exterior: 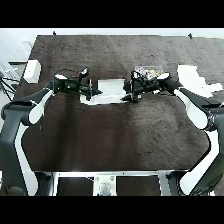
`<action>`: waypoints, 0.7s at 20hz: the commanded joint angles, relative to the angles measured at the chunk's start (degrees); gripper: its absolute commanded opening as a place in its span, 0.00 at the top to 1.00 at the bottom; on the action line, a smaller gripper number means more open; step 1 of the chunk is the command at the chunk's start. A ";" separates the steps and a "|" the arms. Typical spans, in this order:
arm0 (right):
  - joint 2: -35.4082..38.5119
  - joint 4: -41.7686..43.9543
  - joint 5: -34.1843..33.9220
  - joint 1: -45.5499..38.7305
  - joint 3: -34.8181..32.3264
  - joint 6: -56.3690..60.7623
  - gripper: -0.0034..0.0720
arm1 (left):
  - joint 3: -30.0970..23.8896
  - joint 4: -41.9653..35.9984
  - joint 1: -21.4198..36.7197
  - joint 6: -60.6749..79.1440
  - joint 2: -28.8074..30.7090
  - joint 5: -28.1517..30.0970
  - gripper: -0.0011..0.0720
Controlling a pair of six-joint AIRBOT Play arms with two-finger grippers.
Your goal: Fold the box and place the chain.
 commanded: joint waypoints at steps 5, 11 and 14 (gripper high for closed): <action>-2.40 0.07 1.33 0.31 1.79 -0.98 0.09 | -0.02 -0.13 -0.04 -0.02 0.02 0.17 0.96; -3.98 0.02 3.56 0.50 3.78 -1.57 0.09 | -0.02 -0.13 -0.04 -0.02 0.00 0.20 0.96; -4.04 0.04 4.28 0.50 3.82 -2.60 0.09 | -0.02 -0.13 -0.04 -0.02 0.00 0.17 0.96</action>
